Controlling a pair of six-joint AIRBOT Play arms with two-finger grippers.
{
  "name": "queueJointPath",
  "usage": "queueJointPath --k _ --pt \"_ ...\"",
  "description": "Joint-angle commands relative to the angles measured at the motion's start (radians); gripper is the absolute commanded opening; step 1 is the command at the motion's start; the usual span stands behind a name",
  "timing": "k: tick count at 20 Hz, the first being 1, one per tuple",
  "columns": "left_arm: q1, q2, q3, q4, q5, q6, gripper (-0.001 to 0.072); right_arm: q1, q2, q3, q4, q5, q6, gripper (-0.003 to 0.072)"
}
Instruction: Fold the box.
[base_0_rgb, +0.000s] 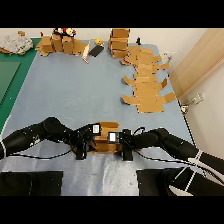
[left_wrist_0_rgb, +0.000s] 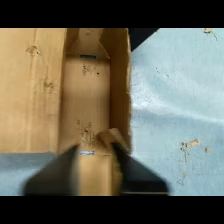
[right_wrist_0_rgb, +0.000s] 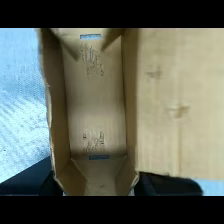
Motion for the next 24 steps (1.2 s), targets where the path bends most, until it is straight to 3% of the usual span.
queueJointPath --k 1,4,6,12,16,19,24 --pt "0.002 0.013 0.0 0.068 -0.017 -0.04 0.0011 0.001 0.0 0.0 0.0 -0.001 0.001 0.051" --pt "0.016 0.1 0.0 0.154 -0.021 -0.222 0.0011 0.001 0.0 0.0 0.0 -0.001 0.001 0.0511" --pt "0.064 0.173 0.0 0.253 -0.058 -0.498 0.0011 0.001 0.0 0.0 0.0 -0.001 0.001 0.0511" --pt "0.315 0.386 -0.023 0.568 -0.247 -1.408 0.0011 0.001 0.0 0.0 0.0 -0.001 0.001 0.0511" --pt "0.485 0.377 -0.126 0.333 -0.309 -1.349 0.0011 0.001 0.0 0.0 0.0 -0.001 0.001 0.0511" --pt "0.494 0.315 -0.19 0.238 -0.278 -1.307 0.0011 0.001 0.0 0.0 0.0 -0.001 0.001 0.0511" --pt "0.492 0.23 -0.203 0.084 -0.245 -1.172 0.001 0.001 0.0 0.0 0.0 -0.001 0.001 0.0511"
